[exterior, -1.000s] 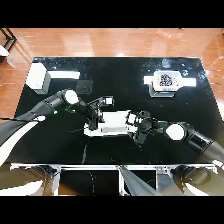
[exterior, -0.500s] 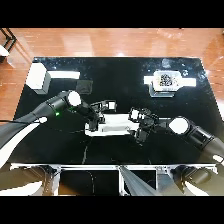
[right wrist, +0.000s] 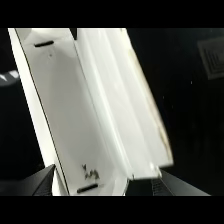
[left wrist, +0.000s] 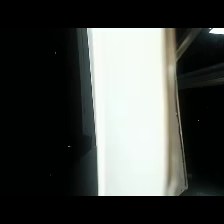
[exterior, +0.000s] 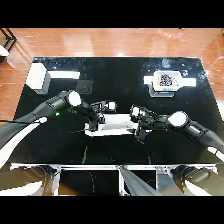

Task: Fold the box and place the chain.

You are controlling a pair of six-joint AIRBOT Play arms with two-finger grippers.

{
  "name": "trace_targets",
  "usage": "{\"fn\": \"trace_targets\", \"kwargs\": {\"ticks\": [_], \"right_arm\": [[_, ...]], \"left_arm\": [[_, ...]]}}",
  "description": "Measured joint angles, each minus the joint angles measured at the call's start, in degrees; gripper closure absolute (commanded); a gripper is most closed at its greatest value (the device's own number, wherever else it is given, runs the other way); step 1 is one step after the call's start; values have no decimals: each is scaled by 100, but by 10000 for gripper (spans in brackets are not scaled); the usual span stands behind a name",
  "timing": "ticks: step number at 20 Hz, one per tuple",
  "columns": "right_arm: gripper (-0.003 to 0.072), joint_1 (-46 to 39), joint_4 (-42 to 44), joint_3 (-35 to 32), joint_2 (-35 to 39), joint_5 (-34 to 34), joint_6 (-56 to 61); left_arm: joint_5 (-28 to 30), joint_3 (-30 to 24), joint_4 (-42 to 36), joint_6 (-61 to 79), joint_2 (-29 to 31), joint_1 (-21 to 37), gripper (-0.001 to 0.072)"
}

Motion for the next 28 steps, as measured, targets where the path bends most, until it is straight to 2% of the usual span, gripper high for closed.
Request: {"fn": "trace_targets", "kwargs": {"ticks": [6, 13, 28], "right_arm": [[-10, -37, 450, 70, -313, 317, -483], [-10, -20, 343, 79, -481, 579, -568], [-8, 262, -68, 79, -870, 348, -579]], "left_arm": [[-2, 0, 2, 2, 0, 0, 692], [0, 0, 4, 4, 0, -2, 691], [-22, 0, 46, 0, -7, -4, 691]]}}
